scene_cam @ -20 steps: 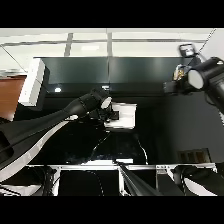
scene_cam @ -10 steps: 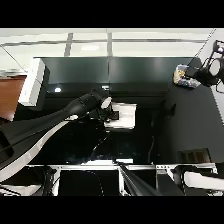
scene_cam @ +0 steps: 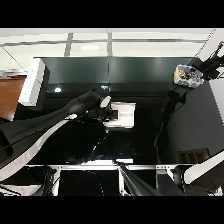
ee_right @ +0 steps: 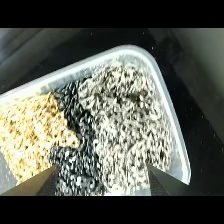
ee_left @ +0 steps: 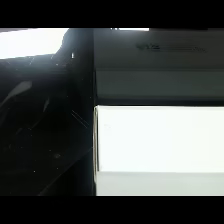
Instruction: Fold the box and place the chain.
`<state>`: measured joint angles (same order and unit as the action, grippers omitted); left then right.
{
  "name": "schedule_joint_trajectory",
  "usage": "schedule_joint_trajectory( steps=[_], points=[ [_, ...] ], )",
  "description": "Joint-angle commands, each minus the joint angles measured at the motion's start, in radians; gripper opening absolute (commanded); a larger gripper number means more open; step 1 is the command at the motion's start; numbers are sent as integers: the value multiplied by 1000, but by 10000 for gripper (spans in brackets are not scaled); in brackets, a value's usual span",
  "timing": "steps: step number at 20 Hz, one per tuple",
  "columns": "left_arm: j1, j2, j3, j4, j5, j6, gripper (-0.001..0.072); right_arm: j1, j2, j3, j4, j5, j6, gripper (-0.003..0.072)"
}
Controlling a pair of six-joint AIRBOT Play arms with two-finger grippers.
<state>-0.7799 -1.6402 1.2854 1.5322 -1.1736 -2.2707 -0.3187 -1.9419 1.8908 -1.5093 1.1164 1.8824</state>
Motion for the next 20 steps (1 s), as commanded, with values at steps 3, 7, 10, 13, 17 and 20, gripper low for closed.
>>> schedule_joint_trajectory(
  steps=[3,7,10,13,17,20],
  points=[
    [2,-1,1,1,0,0,29,-29,-84,71,15,26,-5,594],
    [2,-1,1,1,4,0,29,-31,-113,71,16,1,-6,594],
    [2,-1,1,1,12,0,29,-31,-129,71,16,2,-20,594],
    [2,-1,1,0,13,0,29,-31,-132,71,16,-6,-30,558],
    [2,-1,1,0,13,0,29,-31,-130,80,16,45,-79,19],
    [2,-1,1,0,19,0,29,-31,-122,144,16,124,-116,19]
  ],
)
